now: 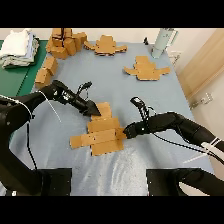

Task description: Fold the box.

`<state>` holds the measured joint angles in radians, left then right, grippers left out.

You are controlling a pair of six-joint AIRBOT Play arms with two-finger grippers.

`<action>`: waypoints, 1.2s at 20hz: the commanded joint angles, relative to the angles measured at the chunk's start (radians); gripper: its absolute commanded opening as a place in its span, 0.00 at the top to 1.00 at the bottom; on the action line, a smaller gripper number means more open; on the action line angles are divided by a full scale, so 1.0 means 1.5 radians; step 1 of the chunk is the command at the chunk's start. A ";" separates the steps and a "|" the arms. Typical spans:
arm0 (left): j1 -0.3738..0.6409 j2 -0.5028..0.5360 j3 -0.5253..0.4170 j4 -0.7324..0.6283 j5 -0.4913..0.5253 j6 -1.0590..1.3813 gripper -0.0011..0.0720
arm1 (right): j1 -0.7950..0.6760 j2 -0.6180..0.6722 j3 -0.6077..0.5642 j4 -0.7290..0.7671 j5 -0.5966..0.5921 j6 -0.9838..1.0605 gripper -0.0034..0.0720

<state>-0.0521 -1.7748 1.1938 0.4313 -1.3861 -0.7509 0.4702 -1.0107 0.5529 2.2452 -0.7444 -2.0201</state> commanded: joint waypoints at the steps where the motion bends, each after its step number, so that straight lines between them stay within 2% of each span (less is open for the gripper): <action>1: 0.006 -0.005 0.002 -0.018 -0.048 0.032 0.52 | 0.001 0.000 0.000 -0.004 0.000 0.000 0.95; 2: 0.007 -0.005 0.002 -0.020 -0.041 0.030 0.57 | 0.001 0.000 0.000 -0.004 0.000 0.000 0.95; 3: 0.006 -0.005 0.002 -0.019 -0.043 0.032 0.88 | 0.001 0.000 0.000 -0.004 0.000 0.000 0.95; 4: 0.006 -0.005 0.002 -0.019 -0.043 0.032 0.91 | 0.001 0.000 0.000 -0.004 0.000 0.000 0.95; 8: 0.005 -0.005 0.002 -0.018 -0.061 0.042 0.92 | 0.001 0.000 0.000 -0.004 0.002 0.000 0.95; 10: 0.005 -0.005 0.002 -0.018 -0.071 0.054 0.97 | 0.001 0.000 0.000 -0.004 0.008 0.000 0.95; 15: 0.005 -0.005 0.002 -0.014 -0.077 0.058 0.96 | 0.001 0.000 0.000 -0.004 0.014 0.000 0.95; 16: 0.005 -0.005 0.002 -0.012 -0.081 0.058 0.84 | 0.001 0.000 0.000 -0.004 0.014 0.001 0.95; 17: 0.005 -0.005 0.002 -0.010 -0.084 0.057 0.58 | 0.001 0.000 0.000 -0.004 0.014 0.000 0.95; 22: 0.005 -0.005 0.002 -0.009 -0.089 0.062 0.60 | 0.001 0.000 0.000 -0.004 0.014 0.000 0.95; 24: 0.005 -0.005 0.002 -0.007 -0.093 0.067 0.91 | 0.001 0.000 0.000 -0.004 0.014 0.000 0.95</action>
<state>-0.0452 -1.7821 1.1957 0.4160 -1.5166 -0.6575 0.4717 -1.0107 0.5529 2.2395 -0.7219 -2.0201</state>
